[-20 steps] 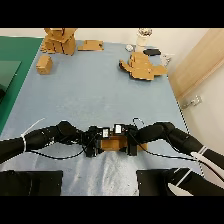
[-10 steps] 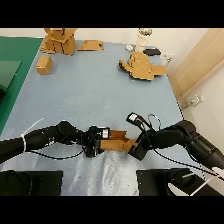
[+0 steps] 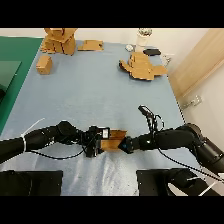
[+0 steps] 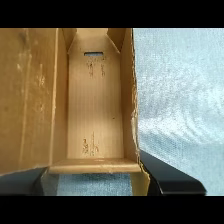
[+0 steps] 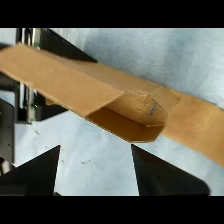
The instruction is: Fold the box.
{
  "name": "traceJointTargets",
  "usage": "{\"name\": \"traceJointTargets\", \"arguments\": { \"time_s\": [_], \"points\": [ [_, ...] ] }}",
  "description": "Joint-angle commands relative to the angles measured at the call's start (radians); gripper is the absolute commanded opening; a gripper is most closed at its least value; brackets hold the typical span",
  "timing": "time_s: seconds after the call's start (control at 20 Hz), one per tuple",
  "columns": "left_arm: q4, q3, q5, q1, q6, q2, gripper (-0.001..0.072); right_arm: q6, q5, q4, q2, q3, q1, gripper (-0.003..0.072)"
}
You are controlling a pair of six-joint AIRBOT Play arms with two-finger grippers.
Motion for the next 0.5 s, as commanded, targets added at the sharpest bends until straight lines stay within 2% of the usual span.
{"name": "traceJointTargets", "arguments": {
  "time_s": [0.0,0.05,0.45],
  "points": [
    [0.0,0.0,0.0,0.0,0.0,0.001,0.054,0.229,0.035,0.041,-0.021,0.0,0.002,0.0349],
    [0.0,0.0,0.0,0.0,0.0,0.001,0.054,0.266,0.043,0.052,-0.035,0.0,0.002,-0.0006],
    [0.008,0.0,0.003,0.002,-0.024,0.017,0.054,0.276,0.07,0.07,-0.085,0.0,0.002,0.0002]
  ]
}}
